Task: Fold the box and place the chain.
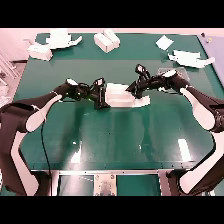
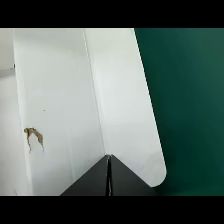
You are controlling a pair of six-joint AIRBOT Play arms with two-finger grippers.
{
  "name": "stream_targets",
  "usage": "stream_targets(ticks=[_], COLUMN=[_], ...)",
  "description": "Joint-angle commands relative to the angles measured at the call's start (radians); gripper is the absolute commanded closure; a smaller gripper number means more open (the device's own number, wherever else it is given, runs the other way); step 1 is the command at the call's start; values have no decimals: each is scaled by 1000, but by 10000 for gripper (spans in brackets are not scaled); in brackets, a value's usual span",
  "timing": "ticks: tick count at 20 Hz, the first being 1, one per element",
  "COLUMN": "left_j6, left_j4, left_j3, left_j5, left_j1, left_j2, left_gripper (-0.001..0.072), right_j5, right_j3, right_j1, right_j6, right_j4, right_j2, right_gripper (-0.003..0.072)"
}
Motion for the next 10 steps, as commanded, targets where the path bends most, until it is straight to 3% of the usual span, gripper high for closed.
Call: stream_targets(ticks=[1,7,10], left_j6=[1,1,1], left_j4=[0,0,0], left_j3=[0,0,0], left_j5=[2,2,2], left_j1=[-1,-1,-1], left_j2=[0,0,0], left_gripper=[172,172,172], right_j5=[18,33,42], right_j3=[7,11,-1], right_j1=[1,-16,-32], right_j6=[1,87,195], right_j4=[-1,-31,-175], right_j2=[4,171,262], right_gripper=[676,680,681])
